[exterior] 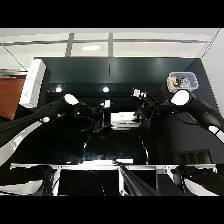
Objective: Fold the box and place the chain.
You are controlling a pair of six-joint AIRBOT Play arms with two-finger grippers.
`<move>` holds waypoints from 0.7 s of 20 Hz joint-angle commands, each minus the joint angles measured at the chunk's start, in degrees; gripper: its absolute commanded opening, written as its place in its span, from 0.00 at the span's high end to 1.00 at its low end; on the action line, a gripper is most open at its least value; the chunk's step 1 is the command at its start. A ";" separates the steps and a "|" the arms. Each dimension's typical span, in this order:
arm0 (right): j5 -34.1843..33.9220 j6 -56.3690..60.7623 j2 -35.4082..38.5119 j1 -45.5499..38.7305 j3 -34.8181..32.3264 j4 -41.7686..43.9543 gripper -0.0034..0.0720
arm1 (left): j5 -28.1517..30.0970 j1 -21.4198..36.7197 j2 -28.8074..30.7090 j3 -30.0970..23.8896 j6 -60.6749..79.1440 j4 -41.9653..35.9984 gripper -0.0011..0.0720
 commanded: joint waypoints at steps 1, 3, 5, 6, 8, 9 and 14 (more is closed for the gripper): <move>0.24 0.55 0.04 0.00 0.07 -0.70 0.64 | -0.39 -0.04 -0.02 0.02 0.09 0.20 0.22; 1.88 0.55 0.04 0.00 0.04 -1.49 0.64 | -0.37 -0.04 -0.02 0.02 0.09 0.20 0.22; 2.27 0.96 0.04 0.00 0.04 -1.81 0.49 | -0.37 -0.04 -0.02 0.02 0.09 0.20 0.22; 2.25 0.98 0.04 0.00 0.04 -1.99 0.49 | -0.37 -0.04 -0.02 0.02 0.09 0.20 0.22; 2.27 1.18 0.04 0.00 0.04 -2.95 0.49 | -0.37 -0.04 -0.02 0.02 0.09 0.20 0.22; 2.25 1.53 0.11 0.00 0.04 -3.63 0.49 | -0.37 -0.04 -0.02 0.02 0.09 0.20 0.22; 1.97 2.67 3.52 0.00 1.11 -3.65 0.49 | -0.37 -0.04 -0.02 0.02 0.09 0.20 0.22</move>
